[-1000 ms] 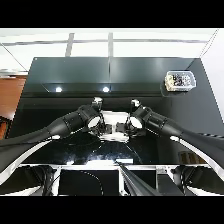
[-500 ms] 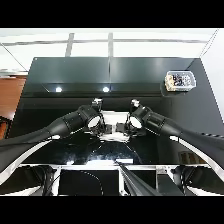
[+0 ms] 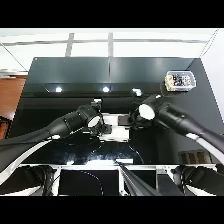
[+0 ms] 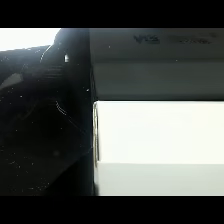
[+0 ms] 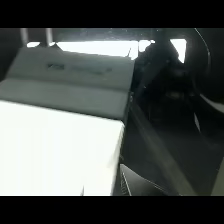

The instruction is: Fold the box and place the chain.

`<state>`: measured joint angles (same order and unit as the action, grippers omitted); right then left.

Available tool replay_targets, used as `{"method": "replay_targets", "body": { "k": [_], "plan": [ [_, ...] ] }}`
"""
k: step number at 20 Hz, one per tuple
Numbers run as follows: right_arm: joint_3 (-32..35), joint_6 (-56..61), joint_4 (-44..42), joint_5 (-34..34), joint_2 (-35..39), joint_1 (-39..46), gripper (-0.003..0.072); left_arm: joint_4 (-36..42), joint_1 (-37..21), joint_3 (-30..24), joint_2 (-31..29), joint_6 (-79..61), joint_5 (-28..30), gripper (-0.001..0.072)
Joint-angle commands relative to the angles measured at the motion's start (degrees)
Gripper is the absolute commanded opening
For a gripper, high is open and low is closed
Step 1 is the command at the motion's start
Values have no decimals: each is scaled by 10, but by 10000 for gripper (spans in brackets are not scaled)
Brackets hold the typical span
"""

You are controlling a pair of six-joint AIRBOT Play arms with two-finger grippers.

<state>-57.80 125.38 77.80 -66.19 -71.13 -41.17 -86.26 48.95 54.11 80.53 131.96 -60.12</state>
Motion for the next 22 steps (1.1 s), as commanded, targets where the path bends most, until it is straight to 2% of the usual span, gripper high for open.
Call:
{"method": "replay_targets", "body": {
  "k": [1, 4, 6, 8, 9, 10, 13, 15, 17, 19, 20, 22],
  "plan": [
    [-10, -129, 37, -90, 81, 71, 275, 0, -1, 0, 0, 0, 1, 30],
    [-9, -169, 243, -94, 112, 183, 274, 0, 0, 0, 0, 0, 0, 30],
    [4, -183, 336, 11, 104, 267, 274, 0, 0, 0, 0, 0, -3, 30],
    [3, -178, 319, 135, 75, 342, 278, 0, -1, 0, 0, 0, -4, 30],
    [-6, -158, 295, 170, 46, 371, 527, 0, -1, 0, 0, 0, -4, 30],
    [-25, -155, 251, 184, 9, 393, 690, -1, -1, 0, 0, 0, -3, 30],
    [-149, -117, 103, 153, -127, 452, 689, 0, -1, 0, 0, 0, -4, 30],
    [-248, -23, 30, 69, -208, 473, 688, -1, -1, 0, 0, 0, -4, 30],
    [-321, 40, 17, 17, -265, 475, 685, -1, -1, 0, 0, 0, -1, 30],
    [-357, 74, 16, 12, -297, 472, 653, -1, -1, 0, 0, 0, -2, 30],
    [-367, 86, 16, 14, -308, 471, 548, 0, -1, 0, 0, 0, -2, 30],
    [-375, 125, 13, 25, -322, 471, 475, 0, -1, 0, 0, 0, -4, 30]
  ]
}}
